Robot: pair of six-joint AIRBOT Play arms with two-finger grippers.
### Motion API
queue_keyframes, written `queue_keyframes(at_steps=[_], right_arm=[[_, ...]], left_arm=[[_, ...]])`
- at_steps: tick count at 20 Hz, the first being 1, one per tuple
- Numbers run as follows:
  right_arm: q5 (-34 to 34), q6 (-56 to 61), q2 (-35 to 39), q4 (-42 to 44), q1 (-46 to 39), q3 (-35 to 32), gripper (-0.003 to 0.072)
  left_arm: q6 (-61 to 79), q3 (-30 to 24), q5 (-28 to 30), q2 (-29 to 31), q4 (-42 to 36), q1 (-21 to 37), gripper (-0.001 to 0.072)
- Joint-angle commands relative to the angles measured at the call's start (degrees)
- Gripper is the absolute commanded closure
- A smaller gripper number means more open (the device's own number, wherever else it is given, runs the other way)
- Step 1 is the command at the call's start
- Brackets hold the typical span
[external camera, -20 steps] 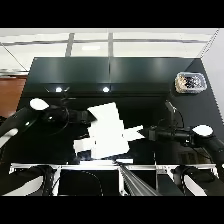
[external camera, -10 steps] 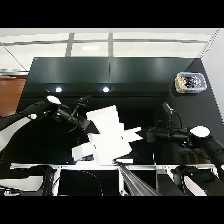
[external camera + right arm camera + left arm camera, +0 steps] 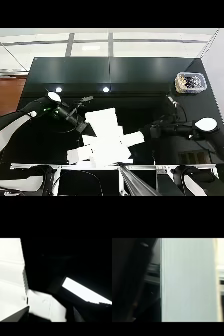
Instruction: Fold the box and place the chain.
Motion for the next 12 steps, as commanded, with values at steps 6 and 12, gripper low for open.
queue_keyframes(at_steps=[6, 12], right_arm=[[10.36, -4.61, 0.04, -16.37, -0.26, 10.21, 0.0045], [8.7, -4.61, 0.04, -15.85, -0.09, 10.21, 0.0046]], left_arm=[[18.71, -4.33, 33.55, 16.85, 1.6, -13.07, 0.0682], [32.26, -3.61, 35.76, 9.64, 2.89, -15.8, 0.0682]])
